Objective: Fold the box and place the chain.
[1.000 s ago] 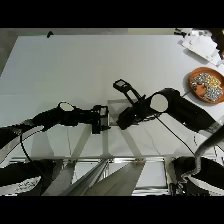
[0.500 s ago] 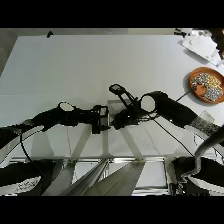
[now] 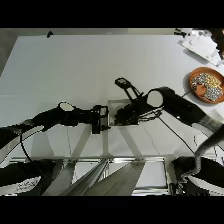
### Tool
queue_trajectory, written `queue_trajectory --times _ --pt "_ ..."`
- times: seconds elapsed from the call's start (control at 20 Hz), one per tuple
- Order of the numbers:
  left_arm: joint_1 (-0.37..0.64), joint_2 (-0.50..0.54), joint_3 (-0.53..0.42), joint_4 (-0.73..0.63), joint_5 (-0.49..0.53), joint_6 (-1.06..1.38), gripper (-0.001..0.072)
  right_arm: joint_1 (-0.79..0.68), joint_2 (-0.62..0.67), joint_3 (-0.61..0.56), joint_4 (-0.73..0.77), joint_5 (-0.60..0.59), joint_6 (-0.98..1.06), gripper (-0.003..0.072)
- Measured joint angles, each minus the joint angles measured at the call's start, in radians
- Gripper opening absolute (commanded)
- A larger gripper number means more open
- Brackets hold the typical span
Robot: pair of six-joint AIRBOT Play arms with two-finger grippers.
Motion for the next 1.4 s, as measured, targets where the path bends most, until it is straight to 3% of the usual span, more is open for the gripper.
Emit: queue_trajectory --times 0.2,0.25,0.35,0.4,0.5,0.75,0.9,0.95,1.1,1.4 --pt "0.000 0.000 0.000 0.000 0.000 0.000 0.0456 -0.143 0.105 0.001 -0.158 0.176 0.019 0.0231" --pt "0.000 0.000 0.000 0.000 0.000 0.000 0.0456 -0.182 0.117 0.000 -0.208 0.212 0.033 0.0261" --pt "0.000 0.000 0.000 0.000 0.000 0.000 0.0456 -0.256 0.124 -0.004 -0.301 0.254 0.051 0.0491" --pt "0.000 0.000 0.000 0.000 0.000 0.000 0.0456 -0.288 0.118 -0.006 -0.338 0.269 0.058 0.0547" --pt "0.000 0.000 0.000 0.000 0.000 0.000 0.0456 -0.333 0.088 -0.010 -0.397 0.280 0.061 0.0545" --pt "0.000 0.000 0.000 0.000 0.000 0.000 0.0456 -0.375 -0.059 -0.013 -0.465 0.240 0.022 0.0463" --pt "0.000 0.000 0.000 0.000 0.000 0.000 0.0456 -0.380 -0.135 -0.013 -0.480 0.218 0.014 0.0452" --pt "0.000 0.000 0.000 0.000 0.000 0.000 0.0456 -0.381 -0.154 -0.013 -0.480 0.206 0.013 0.0401" --pt "0.000 0.000 0.000 0.000 0.000 0.000 0.0456 -0.383 -0.185 -0.015 -0.483 0.186 0.011 0.0401" --pt "0.000 0.000 0.000 0.000 0.000 0.000 0.0456 -0.384 -0.219 -0.017 -0.449 0.153 0.010 0.0100"
